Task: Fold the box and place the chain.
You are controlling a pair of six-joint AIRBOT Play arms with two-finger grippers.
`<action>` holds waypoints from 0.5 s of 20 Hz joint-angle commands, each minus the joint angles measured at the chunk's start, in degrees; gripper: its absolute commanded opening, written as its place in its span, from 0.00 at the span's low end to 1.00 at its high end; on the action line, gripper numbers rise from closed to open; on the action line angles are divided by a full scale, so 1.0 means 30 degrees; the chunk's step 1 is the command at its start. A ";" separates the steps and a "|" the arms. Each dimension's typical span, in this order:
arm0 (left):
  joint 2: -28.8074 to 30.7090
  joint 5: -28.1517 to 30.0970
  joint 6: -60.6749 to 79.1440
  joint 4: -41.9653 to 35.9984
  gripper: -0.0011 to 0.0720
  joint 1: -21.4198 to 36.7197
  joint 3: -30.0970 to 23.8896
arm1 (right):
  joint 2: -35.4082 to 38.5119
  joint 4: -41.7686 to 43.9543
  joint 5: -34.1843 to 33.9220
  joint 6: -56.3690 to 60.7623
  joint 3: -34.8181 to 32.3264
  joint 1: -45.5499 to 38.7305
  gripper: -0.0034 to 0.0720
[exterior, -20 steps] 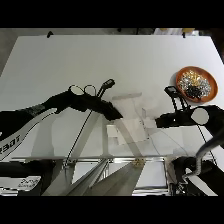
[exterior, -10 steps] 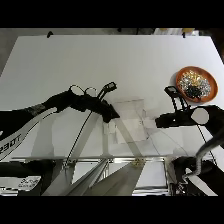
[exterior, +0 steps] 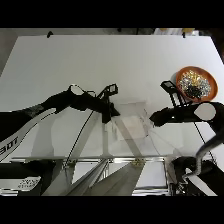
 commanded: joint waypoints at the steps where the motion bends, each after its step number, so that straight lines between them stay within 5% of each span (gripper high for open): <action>1: 0.0408 0.0794 0.1778 0.1071 0.01 -0.0678 -0.0007 | 0.0328 -0.0488 0.0816 -0.0678 0.1049 -0.0015 0.44; 10: -0.0838 0.1588 0.3985 -0.0168 0.02 -0.0794 -0.0007 | 0.1406 -0.2164 0.1056 -0.0743 0.1107 -0.0015 0.44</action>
